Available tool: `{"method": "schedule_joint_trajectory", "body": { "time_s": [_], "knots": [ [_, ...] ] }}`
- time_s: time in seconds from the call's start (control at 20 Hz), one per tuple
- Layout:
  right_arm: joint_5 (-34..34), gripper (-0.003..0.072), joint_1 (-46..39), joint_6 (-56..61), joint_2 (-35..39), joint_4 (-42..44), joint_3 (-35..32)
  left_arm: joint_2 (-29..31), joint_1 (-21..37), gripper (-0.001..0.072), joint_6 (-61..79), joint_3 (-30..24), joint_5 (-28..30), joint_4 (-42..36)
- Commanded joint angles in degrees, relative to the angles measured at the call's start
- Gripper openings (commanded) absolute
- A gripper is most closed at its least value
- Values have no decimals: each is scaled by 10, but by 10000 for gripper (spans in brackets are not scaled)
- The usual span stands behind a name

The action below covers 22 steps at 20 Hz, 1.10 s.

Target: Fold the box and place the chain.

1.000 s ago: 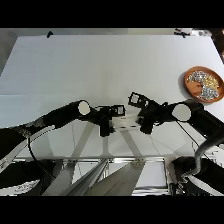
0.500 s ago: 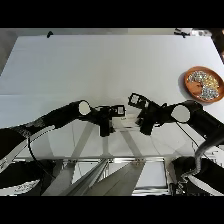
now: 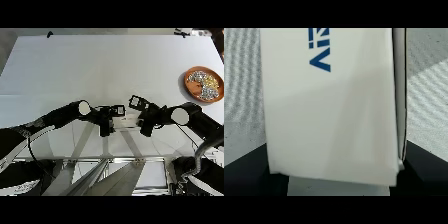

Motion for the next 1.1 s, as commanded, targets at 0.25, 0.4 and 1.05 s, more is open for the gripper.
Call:
{"method": "schedule_joint_trajectory", "body": {
  "time_s": [0.25, 0.4, 1.05],
  "knots": [
    [-12, 410, -43, -2, 80, 44, -2, 0, 0, 316, 0, 0, 0, 0],
    [-12, 410, -74, -2, 115, 89, -2, 0, 0, 316, 0, 0, 0, 0],
    [-119, 4, -64, -154, 118, 429, -148, 0, 0, 316, 0, 0, 0, 0]
  ]
}}
